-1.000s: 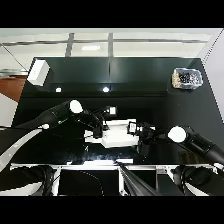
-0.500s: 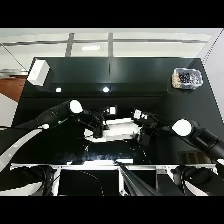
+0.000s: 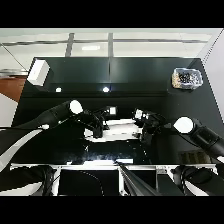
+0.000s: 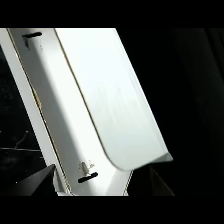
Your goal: Fold the box and place the chain.
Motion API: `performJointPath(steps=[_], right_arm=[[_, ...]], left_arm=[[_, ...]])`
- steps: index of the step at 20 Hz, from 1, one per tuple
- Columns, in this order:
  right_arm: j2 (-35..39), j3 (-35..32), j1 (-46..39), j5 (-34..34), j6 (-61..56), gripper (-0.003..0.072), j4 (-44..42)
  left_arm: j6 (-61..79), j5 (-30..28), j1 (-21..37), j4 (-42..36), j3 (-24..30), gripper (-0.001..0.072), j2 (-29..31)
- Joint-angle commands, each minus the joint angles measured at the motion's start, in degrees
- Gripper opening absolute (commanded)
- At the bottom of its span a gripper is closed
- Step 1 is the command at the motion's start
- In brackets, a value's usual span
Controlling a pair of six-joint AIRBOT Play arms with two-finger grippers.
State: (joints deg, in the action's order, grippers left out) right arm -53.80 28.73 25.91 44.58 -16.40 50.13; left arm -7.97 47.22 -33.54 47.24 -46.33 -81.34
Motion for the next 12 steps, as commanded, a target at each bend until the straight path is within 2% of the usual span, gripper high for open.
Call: performJointPath(steps=[1,3,12], right_arm=[[-1.3,0.0,-0.1,0.9,8.0,0.0703,-5.2],[-2.5,0.0,-0.1,2.2,12.9,0.0704,-8.3],[-7.1,0.0,-0.1,1.9,18.3,0.0704,-8.3]], left_arm=[[0.0,-4.8,-0.7,1.0,-0.1,0.0024,1.6],[0.0,-7.2,-1.5,2.0,-0.1,0.0024,2.7],[0.0,-4.7,-1.4,1.9,0.0,0.0025,2.4]])
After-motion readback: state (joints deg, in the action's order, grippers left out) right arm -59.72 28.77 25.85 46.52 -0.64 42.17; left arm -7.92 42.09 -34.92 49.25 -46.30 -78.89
